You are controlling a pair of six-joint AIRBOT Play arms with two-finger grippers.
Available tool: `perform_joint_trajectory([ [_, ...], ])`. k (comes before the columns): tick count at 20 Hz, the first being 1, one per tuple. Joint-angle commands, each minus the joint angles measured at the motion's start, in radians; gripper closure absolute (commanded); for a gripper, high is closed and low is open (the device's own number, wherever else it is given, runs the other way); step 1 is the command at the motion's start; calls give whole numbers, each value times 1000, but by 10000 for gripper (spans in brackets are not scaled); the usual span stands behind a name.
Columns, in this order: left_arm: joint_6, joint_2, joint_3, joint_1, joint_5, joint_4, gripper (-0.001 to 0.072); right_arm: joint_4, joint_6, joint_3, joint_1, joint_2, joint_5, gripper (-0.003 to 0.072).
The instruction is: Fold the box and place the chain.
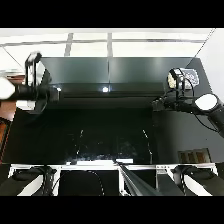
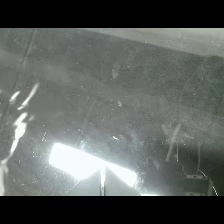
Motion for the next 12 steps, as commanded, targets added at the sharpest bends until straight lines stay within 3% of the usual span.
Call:
perform_joint_trajectory([
  [1, 0, 148, -219, 32, 68, 41, 685, -10, 0, 1, 3, 0, 1, 670],
  [3, 0, 154, -227, 51, 21, 37, 685, -10, 0, 1, 3, 0, 1, 670],
  [12, 0, 153, -227, 54, 18, 36, 685, -10, 0, 1, 3, 0, 1, 671],
])
